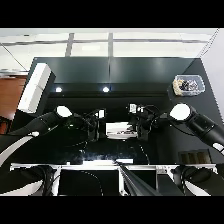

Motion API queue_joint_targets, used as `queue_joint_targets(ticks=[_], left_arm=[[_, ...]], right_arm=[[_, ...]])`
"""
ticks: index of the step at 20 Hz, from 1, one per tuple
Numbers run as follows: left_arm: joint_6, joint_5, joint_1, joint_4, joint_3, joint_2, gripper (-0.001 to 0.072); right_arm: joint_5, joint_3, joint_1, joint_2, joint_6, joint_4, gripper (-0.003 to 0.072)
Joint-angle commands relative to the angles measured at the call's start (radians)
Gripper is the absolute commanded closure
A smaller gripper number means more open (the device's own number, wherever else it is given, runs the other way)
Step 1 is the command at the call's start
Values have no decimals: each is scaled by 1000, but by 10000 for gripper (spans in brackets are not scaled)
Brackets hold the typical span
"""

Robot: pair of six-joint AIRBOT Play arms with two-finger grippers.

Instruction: Fold the box and place the chain.

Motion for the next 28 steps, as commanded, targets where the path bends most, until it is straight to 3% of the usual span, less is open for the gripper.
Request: queue_joint_targets(ticks=[1, 9, 28], left_arm=[[1, -1, 0, 0, 0, 0, 246], [1, -1, 0, 0, 0, 0, 246], [1, -1, 0, 0, 0, 0, 246]], right_arm=[[5, 1, 1, 0, 18, -1, 500], [40, -7, 13, -2, 17, -8, 498], [-17, -27, 27, -6, 126, -29, 480]])
